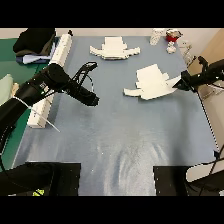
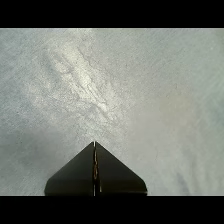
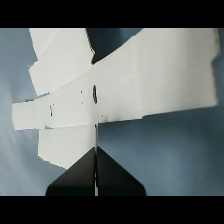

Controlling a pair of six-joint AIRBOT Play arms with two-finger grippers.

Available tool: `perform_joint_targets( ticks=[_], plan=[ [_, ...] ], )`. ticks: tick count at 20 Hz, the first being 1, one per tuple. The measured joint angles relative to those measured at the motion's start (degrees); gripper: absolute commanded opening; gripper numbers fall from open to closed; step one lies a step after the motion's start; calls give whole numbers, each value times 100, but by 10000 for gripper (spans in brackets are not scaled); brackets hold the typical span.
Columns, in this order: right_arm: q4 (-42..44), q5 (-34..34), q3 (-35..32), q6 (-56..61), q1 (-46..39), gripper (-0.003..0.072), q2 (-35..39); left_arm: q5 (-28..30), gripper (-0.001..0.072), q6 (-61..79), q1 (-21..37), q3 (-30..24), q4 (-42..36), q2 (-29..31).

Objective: Fold the box.

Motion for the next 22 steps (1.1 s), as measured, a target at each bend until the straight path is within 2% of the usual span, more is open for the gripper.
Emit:
perform_joint_targets(
  ticks=[4,8,9,10,11,14,16,19,22],
  plan=[
    [-90,149,-2105,-111,0,3,1779,0,15,2,0,0,0,0],
    [-186,365,-3746,-144,0,18,3185,0,15,2,0,0,2,0],
    [-201,417,-4052,-144,0,156,3418,0,15,0,0,0,0,0],
    [-208,461,-4295,-149,0,381,3574,0,15,2,0,0,0,0],
    [-223,522,-4509,-155,0,457,3692,2,15,0,0,0,0,0],
    [-271,719,-4841,-157,-9,457,3875,0,15,0,0,0,0,0],
    [-490,826,-4802,-155,-37,457,3930,0,15,0,0,0,0,0],
    [-1263,949,-4343,96,-256,457,3908,0,15,2,0,0,0,0],
    [-1714,1001,-3755,184,-713,456,3508,2,15,2,0,0,0,0]
  ],
)
